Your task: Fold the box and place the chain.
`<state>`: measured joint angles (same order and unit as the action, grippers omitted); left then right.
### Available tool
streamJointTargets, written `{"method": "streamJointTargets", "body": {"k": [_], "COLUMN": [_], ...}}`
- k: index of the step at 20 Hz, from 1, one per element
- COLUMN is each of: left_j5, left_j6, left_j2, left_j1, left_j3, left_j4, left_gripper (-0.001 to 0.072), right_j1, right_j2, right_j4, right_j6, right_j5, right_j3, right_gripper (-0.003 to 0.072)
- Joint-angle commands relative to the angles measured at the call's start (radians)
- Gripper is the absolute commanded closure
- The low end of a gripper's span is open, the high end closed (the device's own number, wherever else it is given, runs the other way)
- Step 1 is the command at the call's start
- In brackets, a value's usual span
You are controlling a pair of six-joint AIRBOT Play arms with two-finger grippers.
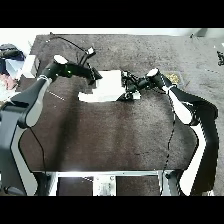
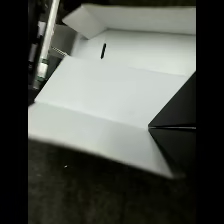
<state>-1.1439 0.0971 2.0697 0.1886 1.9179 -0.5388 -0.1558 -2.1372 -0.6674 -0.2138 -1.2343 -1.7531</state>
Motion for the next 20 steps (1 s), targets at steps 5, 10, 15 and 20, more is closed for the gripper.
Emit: {"method": "streamJointTargets", "body": {"k": [5,10,15,20], "left_j5": [-0.307,-0.174,-0.058,-0.038], "left_j6": [-0.031,-0.066,-0.106,-0.105], "left_j2": [-0.077,-0.074,-0.074,-0.071], "left_j1": [-0.053,-0.011,0.033,0.054], "left_j3": [0.014,-0.094,-0.179,-0.192], "left_j4": [-0.205,-0.402,-0.427,-0.386], "left_gripper": [0.0456,0.0032,0.0034,0.0035], "right_j1": [0.0,-0.001,-0.001,-0.001], "right_j2": [0.0,0.0,0.0,0.0], "right_j4": [0.002,0.002,0.002,0.002], "right_j6": [0.001,0.001,0.001,0.001], "right_j5": [0.0,0.0,0.0,0.0], "right_j3": [0.0,0.0,0.0,0.0], "right_gripper": [0.0216,0.0216,0.0217,0.0216]}}
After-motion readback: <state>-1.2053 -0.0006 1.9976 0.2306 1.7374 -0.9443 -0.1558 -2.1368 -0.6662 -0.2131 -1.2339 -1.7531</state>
